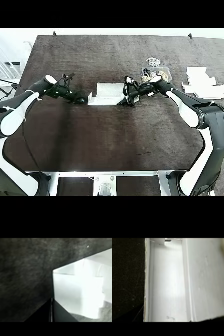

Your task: Fold the box and place the chain.

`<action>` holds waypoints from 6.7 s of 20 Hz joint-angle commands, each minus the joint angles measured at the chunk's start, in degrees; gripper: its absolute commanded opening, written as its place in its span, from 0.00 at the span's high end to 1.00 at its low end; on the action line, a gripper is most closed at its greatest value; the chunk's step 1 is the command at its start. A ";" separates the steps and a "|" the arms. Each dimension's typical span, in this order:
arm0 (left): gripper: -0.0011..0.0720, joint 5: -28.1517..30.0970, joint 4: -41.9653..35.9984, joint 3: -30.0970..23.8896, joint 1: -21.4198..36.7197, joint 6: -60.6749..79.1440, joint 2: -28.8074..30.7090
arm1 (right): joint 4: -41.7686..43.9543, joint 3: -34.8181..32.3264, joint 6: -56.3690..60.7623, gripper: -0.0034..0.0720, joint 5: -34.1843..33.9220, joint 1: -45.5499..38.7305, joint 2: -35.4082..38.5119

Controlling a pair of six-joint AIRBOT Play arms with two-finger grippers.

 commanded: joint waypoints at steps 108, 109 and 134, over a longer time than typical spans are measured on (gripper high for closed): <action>0.41 -4.63 22.14 19.37 -16.04 -27.87 -1.46 | 0.00 -0.02 0.02 0.31 0.02 0.04 -0.02; 0.41 -4.87 22.27 19.52 -16.04 -28.50 -1.46 | 0.00 -0.02 0.02 0.31 0.00 0.04 -0.02; 0.48 -14.51 31.69 29.44 -18.23 -35.82 -6.93 | 0.00 -0.02 0.02 0.31 0.02 0.04 -0.02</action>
